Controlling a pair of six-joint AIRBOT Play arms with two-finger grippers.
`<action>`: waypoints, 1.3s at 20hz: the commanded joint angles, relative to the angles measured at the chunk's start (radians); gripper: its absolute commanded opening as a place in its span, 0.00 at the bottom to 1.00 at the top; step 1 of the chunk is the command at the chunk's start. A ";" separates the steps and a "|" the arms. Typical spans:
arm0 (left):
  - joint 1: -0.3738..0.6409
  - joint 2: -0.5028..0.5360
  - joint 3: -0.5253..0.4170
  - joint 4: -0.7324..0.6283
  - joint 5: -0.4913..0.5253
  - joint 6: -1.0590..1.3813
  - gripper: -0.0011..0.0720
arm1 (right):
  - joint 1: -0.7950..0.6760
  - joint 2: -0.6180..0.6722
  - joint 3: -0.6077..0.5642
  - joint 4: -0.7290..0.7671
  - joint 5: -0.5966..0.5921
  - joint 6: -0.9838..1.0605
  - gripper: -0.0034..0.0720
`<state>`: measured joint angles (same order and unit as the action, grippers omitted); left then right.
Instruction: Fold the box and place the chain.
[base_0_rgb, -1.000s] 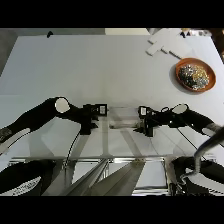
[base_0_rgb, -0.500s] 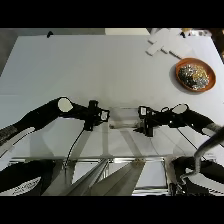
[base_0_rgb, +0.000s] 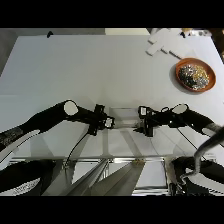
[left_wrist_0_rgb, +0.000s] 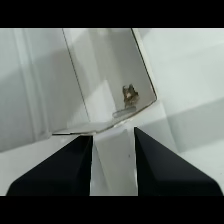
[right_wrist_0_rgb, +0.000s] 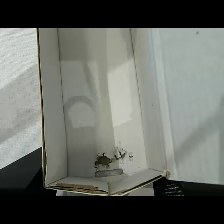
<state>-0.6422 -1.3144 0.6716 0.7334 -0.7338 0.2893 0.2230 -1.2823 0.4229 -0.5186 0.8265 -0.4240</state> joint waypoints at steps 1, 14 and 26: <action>-0.014 -0.001 0.000 -0.075 0.001 0.006 0.38 | 0.000 0.000 0.000 0.000 0.000 0.000 0.36; -0.065 -0.025 0.000 -0.166 0.057 0.006 0.21 | 0.000 0.000 0.000 0.000 0.000 0.000 0.36; -0.082 -0.030 0.000 -0.175 0.094 -0.065 0.59 | 0.000 0.000 0.000 0.000 0.000 0.000 0.36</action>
